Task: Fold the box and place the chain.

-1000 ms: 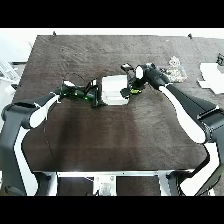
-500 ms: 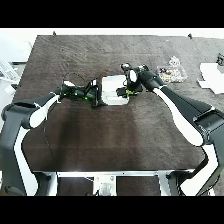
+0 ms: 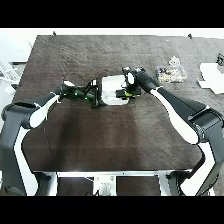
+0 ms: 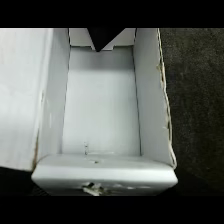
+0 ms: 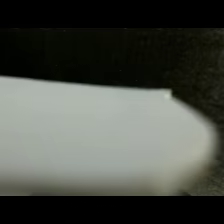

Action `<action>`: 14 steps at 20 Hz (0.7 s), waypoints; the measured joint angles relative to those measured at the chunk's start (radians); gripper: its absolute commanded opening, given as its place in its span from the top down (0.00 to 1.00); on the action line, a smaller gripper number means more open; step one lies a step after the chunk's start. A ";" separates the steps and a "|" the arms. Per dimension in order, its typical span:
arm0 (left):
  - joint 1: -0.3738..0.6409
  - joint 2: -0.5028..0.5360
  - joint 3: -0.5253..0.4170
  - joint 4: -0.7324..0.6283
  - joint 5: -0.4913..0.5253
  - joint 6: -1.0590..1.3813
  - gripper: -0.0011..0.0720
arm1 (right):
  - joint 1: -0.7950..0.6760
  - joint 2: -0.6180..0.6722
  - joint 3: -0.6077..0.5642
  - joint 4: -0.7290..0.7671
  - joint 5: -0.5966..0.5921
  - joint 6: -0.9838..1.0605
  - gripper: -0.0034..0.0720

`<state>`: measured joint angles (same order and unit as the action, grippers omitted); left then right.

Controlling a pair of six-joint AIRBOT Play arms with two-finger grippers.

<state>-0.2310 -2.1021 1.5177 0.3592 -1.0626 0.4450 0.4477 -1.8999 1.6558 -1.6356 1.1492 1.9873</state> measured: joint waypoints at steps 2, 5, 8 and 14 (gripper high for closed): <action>0.000 0.000 0.000 0.000 0.000 -0.002 0.57 | -0.001 -0.006 0.003 -0.006 0.006 0.015 0.94; 0.001 0.000 0.000 0.000 -0.003 -0.002 0.57 | -0.001 -0.014 0.024 -0.006 0.015 0.019 0.95; 0.001 0.000 0.000 0.000 -0.003 -0.002 0.57 | -0.001 -0.016 0.043 -0.008 0.018 0.018 0.61; 0.000 0.000 0.000 0.002 -0.003 0.002 0.57 | -0.002 -0.006 0.057 -0.003 0.007 0.019 0.36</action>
